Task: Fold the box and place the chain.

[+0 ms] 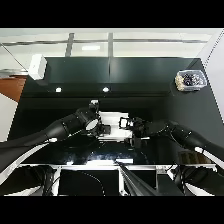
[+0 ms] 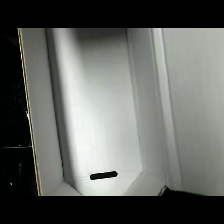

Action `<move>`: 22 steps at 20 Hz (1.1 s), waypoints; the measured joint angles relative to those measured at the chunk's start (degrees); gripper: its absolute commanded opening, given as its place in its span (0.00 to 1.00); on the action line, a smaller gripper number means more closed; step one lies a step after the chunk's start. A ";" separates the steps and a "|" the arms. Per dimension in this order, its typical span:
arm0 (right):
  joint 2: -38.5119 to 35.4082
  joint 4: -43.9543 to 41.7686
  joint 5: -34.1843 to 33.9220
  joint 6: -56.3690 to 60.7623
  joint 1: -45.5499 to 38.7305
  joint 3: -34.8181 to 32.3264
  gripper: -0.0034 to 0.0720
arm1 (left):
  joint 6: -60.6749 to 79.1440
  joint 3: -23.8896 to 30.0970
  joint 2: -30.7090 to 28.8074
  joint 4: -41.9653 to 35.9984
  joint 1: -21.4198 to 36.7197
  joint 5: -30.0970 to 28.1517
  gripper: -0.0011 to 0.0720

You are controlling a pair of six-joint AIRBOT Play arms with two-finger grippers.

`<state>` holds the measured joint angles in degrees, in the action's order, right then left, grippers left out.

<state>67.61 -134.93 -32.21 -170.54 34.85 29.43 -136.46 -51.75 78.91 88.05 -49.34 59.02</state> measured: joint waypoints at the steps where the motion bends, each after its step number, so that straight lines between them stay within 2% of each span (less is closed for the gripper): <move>1: 0.00 0.00 0.02 0.11 0.00 0.00 0.51 | -0.02 -0.35 0.02 0.13 0.00 0.15 0.32; 7: 0.00 0.00 -0.07 0.09 0.00 0.00 0.51 | -0.42 -1.62 0.70 0.22 0.00 0.13 0.29; 9: 0.00 0.00 -0.09 0.09 0.00 0.00 0.51 | -0.42 -1.73 0.94 0.11 0.00 0.09 0.22; 10: 0.00 0.00 -0.11 0.07 0.00 0.00 0.51 | -0.44 -1.79 1.05 0.13 0.00 0.15 0.10; 11: 0.00 0.00 -0.13 0.07 0.00 0.00 0.51 | -0.48 -1.79 1.11 0.20 0.00 0.39 0.05; 16: 0.00 0.04 -0.11 -0.02 0.00 0.00 0.51 | -1.27 -1.86 1.40 0.35 0.00 0.42 0.06; 17: 0.00 0.02 -0.11 -0.02 0.00 0.00 0.51 | -1.33 -1.86 1.40 0.37 0.00 0.39 0.12; 19: 0.00 0.00 -0.11 0.28 0.00 0.00 0.51 | -1.90 -1.92 1.60 0.31 0.00 -0.59 0.44; 22: 0.00 -0.02 -0.11 0.35 0.00 0.00 0.51 | -1.88 -2.75 1.51 0.68 0.00 0.63 0.44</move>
<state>67.61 -134.96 -32.32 -170.19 34.85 29.43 -138.34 -54.50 80.42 88.73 -49.34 59.66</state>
